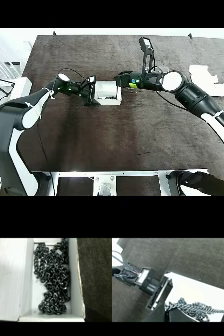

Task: Fold the box and place the chain.

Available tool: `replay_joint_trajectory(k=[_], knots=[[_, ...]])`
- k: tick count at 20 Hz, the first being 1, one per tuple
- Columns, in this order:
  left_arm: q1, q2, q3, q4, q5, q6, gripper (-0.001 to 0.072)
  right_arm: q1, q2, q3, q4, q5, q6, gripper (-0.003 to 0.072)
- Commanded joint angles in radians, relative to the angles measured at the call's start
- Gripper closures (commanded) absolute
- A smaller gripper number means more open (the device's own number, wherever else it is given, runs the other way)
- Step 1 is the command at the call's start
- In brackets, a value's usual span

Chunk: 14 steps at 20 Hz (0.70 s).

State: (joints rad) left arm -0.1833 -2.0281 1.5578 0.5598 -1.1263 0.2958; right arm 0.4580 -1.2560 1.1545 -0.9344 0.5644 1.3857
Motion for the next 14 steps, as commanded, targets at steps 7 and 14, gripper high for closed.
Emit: replay_joint_trajectory(k=[7,14], knots=[[0.0,0.001,0.0,0.0,0.0,0.0,0.0247,0.094,-0.124,-0.012,0.061,-0.16,0.032,0.0671],[0.0,0.001,0.0,0.0,0.0,0.0,0.0247,0.15,-0.279,-0.012,0.116,-0.266,0.032,0.0669]])
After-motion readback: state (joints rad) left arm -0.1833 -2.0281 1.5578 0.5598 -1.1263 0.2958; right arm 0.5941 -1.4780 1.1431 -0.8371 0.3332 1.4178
